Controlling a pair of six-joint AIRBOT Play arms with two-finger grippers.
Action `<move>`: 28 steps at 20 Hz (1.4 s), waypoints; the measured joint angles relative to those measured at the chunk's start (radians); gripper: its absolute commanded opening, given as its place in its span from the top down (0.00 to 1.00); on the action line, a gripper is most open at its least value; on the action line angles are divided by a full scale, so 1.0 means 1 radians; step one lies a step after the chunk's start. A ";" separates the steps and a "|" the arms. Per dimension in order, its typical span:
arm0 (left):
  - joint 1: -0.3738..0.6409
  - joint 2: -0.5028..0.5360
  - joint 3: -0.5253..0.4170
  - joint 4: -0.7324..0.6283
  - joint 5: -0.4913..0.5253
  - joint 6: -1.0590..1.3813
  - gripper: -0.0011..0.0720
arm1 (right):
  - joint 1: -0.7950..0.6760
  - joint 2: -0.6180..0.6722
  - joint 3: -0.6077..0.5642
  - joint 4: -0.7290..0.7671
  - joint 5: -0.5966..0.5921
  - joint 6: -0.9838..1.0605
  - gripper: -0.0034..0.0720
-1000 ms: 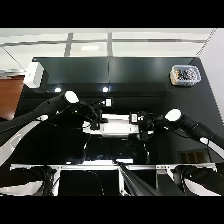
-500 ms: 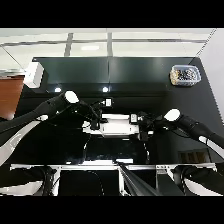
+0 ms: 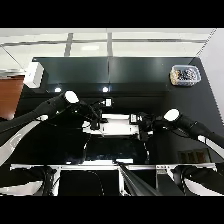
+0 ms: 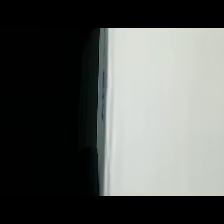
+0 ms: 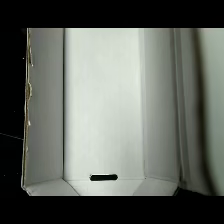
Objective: Fold the box and place the chain.
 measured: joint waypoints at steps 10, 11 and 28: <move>0.000 0.000 0.000 0.000 0.000 -0.001 0.95 | -0.006 0.000 0.000 -0.005 -0.002 0.023 0.05; 0.000 0.000 0.000 0.000 0.000 0.000 0.95 | -0.006 0.000 0.000 -0.006 0.000 0.024 0.05; 0.000 0.000 0.000 0.000 -0.001 0.000 0.95 | 0.012 -0.005 0.001 -0.025 -0.024 0.053 0.05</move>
